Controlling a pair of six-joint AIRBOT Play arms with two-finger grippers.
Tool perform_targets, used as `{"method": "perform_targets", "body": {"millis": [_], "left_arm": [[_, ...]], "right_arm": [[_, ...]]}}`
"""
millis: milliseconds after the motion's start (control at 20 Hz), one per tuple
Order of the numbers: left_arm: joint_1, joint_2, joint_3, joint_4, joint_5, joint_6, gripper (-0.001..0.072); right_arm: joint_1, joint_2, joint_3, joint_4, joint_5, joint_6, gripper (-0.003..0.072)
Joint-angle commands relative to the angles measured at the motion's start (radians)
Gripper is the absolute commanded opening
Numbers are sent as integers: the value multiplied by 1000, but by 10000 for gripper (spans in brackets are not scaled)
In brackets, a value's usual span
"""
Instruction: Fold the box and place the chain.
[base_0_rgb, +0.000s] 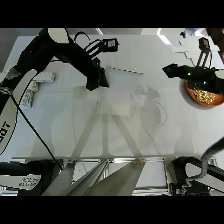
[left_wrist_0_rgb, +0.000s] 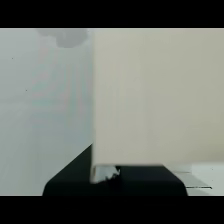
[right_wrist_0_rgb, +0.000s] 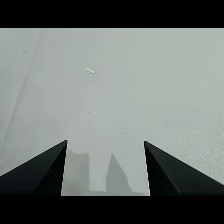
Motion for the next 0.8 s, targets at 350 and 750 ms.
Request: {"method": "perform_targets", "body": {"millis": [350,750], "left_arm": [[60,3,-357,-230,348,475,2],[142,-63,-508,-434,405,577,1]], "right_arm": [[-1,1,1,0,1,0,532],[-1,1,1,0,0,0,532]]}}
